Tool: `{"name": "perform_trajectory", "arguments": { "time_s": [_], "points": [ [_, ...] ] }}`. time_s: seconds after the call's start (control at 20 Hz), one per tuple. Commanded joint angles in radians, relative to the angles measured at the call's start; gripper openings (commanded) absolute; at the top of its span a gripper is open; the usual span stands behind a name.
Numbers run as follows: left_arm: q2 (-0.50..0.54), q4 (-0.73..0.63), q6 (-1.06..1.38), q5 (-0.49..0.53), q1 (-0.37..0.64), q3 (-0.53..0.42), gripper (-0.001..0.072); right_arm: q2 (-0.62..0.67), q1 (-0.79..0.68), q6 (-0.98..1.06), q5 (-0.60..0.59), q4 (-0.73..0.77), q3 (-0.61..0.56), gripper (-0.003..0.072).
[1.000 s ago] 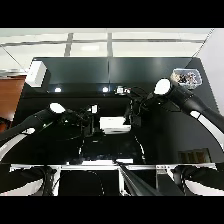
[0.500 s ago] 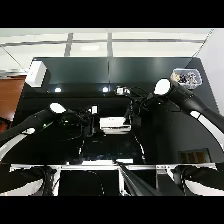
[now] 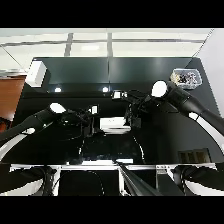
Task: Fold the box and place the chain.
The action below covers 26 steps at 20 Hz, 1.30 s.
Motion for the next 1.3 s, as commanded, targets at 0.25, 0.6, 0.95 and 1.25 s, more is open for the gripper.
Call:
{"name": "perform_trajectory", "arguments": {
  "time_s": [0.25,0.6,0.95,1.25],
  "points": [
    [0.0,0.0,0.0,0.002,0.0,0.0,0.0485,0.0,0.007,0.001,-0.008,-0.018,-0.001,0.0399],
    [0.0,0.0,0.0,0.002,0.0,0.0,0.0485,0.003,0.011,0.019,-0.003,-0.002,0.0,0.0397],
    [0.0,0.0,0.0,0.002,0.0,0.0,0.0485,0.123,-0.039,0.265,-0.001,0.084,0.0,0.0396],
    [0.0,0.0,0.0,0.002,0.0,0.0,0.0485,0.136,-0.126,0.707,0.031,0.313,-0.171,0.001]
  ]
}}
